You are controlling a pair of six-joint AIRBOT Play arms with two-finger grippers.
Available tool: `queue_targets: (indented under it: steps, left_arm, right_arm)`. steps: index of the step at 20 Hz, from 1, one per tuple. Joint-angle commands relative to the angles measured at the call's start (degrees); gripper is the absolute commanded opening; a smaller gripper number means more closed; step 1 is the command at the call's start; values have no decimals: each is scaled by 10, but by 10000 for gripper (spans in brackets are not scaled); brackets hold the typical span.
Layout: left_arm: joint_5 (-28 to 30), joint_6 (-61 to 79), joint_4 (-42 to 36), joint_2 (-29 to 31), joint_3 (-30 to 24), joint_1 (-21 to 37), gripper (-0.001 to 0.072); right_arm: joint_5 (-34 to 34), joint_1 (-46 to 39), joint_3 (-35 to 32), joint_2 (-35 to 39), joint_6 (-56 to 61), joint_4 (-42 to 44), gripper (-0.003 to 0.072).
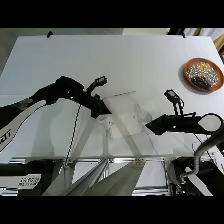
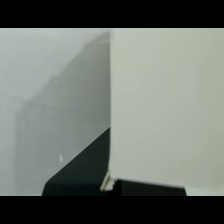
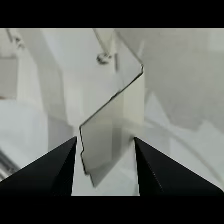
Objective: Fold the box and place the chain.
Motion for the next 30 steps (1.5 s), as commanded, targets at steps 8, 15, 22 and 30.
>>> queue_targets:
  steps: [8, 15, 22, 30]
  left_arm:
    - [22, -16, 182, 129, 34, -96, 2]
    - [-88, -29, 122, 188, -18, -116, -1]
    - [-148, 3, 138, 100, -52, -115, 3]
    - [-204, 3, 150, 68, -50, -116, 0]
  right_arm:
    - [205, 0, 62, 217, 94, -141, 402]
    - [217, 0, 62, 344, 98, -229, 402]
    - [156, 0, 59, 346, 74, -235, 402]
    - [119, 0, 59, 346, 70, -226, 402]
